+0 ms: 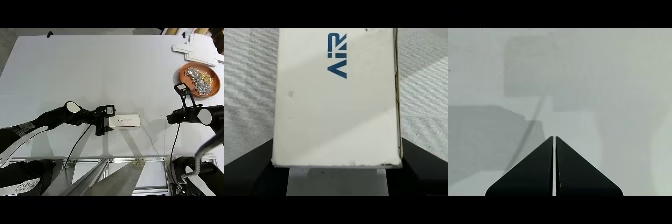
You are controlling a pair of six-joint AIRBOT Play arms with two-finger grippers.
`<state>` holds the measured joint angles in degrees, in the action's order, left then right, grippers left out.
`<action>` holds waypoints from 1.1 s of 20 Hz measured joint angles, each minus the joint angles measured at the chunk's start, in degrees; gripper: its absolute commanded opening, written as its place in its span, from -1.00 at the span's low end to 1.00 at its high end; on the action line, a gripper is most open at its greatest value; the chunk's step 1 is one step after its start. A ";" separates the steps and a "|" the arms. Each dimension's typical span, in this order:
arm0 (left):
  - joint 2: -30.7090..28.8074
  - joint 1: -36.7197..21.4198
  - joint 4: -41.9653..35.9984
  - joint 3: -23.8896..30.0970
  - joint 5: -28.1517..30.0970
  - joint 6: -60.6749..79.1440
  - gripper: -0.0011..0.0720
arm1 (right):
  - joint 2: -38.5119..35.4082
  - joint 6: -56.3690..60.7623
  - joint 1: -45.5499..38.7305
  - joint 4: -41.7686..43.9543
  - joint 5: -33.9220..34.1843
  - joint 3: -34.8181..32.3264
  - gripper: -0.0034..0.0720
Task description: Fold the box and place the chain.
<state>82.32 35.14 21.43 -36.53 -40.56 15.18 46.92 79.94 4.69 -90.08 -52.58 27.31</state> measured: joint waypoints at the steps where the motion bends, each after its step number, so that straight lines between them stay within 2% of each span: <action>1: 0.00 0.00 0.00 0.00 0.02 0.00 -0.28 | 0.02 0.28 -0.07 -0.13 -0.04 0.00 -0.85; 8: -0.81 -0.15 0.13 0.04 -0.28 -0.20 -0.28 | 0.13 1.09 -0.24 -0.11 -0.11 0.00 -0.85; 10: -3.08 -0.94 0.11 0.04 -0.26 -1.53 -0.28 | 0.13 1.11 -0.24 -0.11 -0.13 0.00 -0.85; 13: -10.05 -4.24 0.68 0.04 1.90 -6.19 -0.28 | 0.13 1.18 -0.24 -0.11 -0.15 0.00 -0.85; 18: -25.92 -16.85 8.83 0.04 9.16 -21.55 -0.28 | 0.13 1.22 -0.24 -0.11 -0.13 0.00 -0.85; 22: -34.21 -33.35 22.62 0.04 12.74 -43.93 -0.28 | 0.13 1.22 -0.24 -0.11 -0.15 0.00 -0.85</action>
<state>48.12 1.78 44.05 -36.49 -27.81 -28.75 47.05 81.17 4.45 -90.19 -52.73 27.31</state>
